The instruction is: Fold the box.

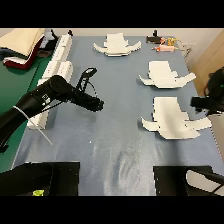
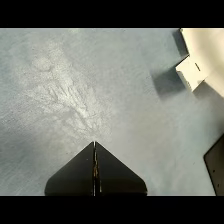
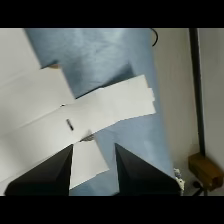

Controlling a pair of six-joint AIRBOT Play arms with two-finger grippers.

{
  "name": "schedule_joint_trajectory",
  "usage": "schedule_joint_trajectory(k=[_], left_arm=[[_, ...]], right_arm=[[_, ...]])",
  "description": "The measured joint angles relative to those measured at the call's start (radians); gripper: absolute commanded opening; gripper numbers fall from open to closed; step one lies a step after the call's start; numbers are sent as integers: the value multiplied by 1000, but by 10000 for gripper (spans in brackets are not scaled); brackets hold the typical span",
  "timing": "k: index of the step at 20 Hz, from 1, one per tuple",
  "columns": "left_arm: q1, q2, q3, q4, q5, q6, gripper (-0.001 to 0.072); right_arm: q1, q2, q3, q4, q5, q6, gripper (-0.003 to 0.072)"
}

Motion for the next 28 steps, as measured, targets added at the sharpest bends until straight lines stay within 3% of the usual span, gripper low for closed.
schedule_joint_trajectory(k=[4, 7, 15, 17, 18, 19, 20, 21, 28], left_arm=[[0, 0, 0, -10, 5, 0, 14], [0, 0, 0, -14, 6, 0, 14], [0, 0, 0, -17, 6, 0, 14], [0, 0, 0, -21, 3, -1, 14], [0, 0, 0, -24, 2, -1, 14], [0, 0, 0, -27, 1, -1, 14], [0, 0, 0, -29, 1, -1, 14], [0, 0, 0, -31, 0, -1, 14], [0, 0, 0, -37, -42, -9, 14]], right_arm=[[-243, -97, 25, 82, 42, -138, 411], [-343, -190, 85, 127, 37, -208, 411], [-403, -378, 207, 284, -92, -437, 401], [-405, -399, 214, 322, -115, -465, 209], [-406, -404, 216, 341, -126, -474, 200], [-406, -410, 218, 365, -135, -482, 142], [-406, -413, 219, 392, -146, -487, 40], [-402, -415, 220, 423, -163, -494, 4], [-307, -353, 184, 650, -213, -499, 3]])
